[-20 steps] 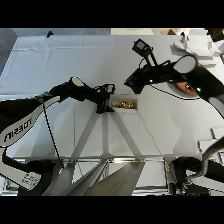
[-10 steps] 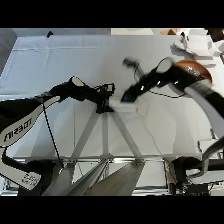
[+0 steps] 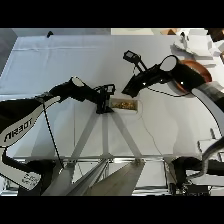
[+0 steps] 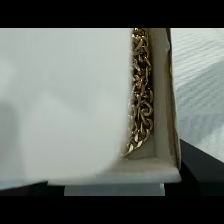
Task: Fold the box and place the chain.
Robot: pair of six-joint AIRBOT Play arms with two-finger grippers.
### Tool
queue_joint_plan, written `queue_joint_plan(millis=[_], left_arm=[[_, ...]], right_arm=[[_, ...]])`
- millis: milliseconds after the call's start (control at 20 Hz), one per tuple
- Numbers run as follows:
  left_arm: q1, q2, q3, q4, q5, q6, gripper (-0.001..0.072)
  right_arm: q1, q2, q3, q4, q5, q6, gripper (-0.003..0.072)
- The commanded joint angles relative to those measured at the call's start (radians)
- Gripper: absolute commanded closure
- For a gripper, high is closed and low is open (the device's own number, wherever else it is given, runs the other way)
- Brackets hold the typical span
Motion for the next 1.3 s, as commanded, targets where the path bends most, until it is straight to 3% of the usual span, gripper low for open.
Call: queue_joint_plan(millis=[0,450,1000,1250], left_arm=[[0.001,0.000,0.000,-0.004,0.012,-0.005,0.0521],[0.001,0.000,0.000,-0.004,0.012,-0.005,0.0521],[0.001,0.000,0.000,-0.004,0.012,-0.005,0.0521],[0.001,0.000,0.000,-0.004,0.012,-0.005,0.0521]], right_arm=[[0.001,0.057,0.001,-0.040,-0.026,-0.016,0.0347],[0.099,0.065,-0.002,-0.117,-0.024,-0.096,0.0348],[0.153,0.065,-0.118,-0.172,-0.157,-0.171,0.0354],[0.173,0.074,-0.118,-0.217,-0.204,-0.171,0.0414]])
